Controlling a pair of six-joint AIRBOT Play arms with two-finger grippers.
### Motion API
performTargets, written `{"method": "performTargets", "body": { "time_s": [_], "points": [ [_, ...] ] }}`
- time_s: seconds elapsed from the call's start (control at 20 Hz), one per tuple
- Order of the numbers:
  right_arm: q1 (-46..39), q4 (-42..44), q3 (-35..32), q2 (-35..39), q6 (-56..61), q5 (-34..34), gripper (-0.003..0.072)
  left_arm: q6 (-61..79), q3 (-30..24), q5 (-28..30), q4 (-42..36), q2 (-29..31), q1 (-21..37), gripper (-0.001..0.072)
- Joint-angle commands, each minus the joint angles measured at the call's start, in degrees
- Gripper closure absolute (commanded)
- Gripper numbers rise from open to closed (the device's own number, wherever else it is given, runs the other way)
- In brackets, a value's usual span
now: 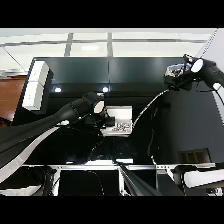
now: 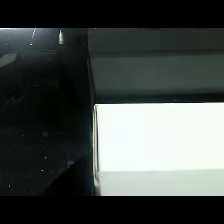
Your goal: Fold the box and place the chain.
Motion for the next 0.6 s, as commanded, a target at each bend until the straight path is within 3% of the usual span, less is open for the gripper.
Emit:
{"method": "performTargets", "body": {
  "time_s": [0.0, 0.25, 0.4, 0.55],
  "points": [
    [0.55, 0.66, -4.83, 11.52, -10.23, 7.56, 0.0668, 0.02, 0.02, 0.07, 0.00, 0.02, 0.02, 0.0680],
    [0.55, 20.74, -16.11, 37.59, -16.48, 5.35, 0.0667, 0.02, 0.02, -0.04, -0.66, 0.02, 0.02, 0.0680],
    [0.52, 26.45, -16.13, 47.47, -16.46, 4.90, 0.0668, 0.02, 0.02, -0.04, -0.85, 0.02, 0.02, 0.0681],
    [0.52, 33.14, -16.13, 52.54, -16.48, 6.01, 0.0668, 0.02, 0.02, -0.07, -0.92, 0.02, 0.00, 0.0680]
  ]
}}
